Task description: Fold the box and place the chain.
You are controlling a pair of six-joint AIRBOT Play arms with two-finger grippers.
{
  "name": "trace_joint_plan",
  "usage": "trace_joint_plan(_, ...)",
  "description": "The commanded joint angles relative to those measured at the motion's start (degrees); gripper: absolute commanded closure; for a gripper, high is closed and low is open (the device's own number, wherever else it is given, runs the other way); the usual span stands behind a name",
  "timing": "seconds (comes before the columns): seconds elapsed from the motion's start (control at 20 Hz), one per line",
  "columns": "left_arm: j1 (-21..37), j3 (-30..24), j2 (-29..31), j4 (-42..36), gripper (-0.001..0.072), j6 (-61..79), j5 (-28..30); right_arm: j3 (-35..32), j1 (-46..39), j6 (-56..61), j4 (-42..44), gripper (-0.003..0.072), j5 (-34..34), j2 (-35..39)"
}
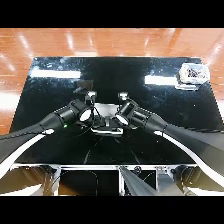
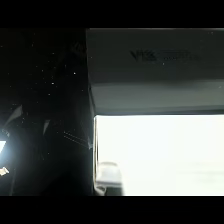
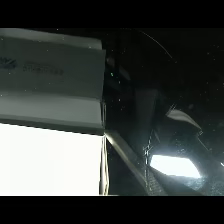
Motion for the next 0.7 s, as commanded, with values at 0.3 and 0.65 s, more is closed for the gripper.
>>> trace_joint_plan(0.3,-0.04,0.02,-0.02,0.02,0.0688,0.00,0.00,0.04,0.00,-5.62,3.52,0.0650,-3.80,0.00)
trace_joint_plan(0.65,-0.04,0.02,-0.02,0.00,0.0688,0.00,0.00,0.04,0.00,-5.79,4.35,0.0241,-3.06,0.00)
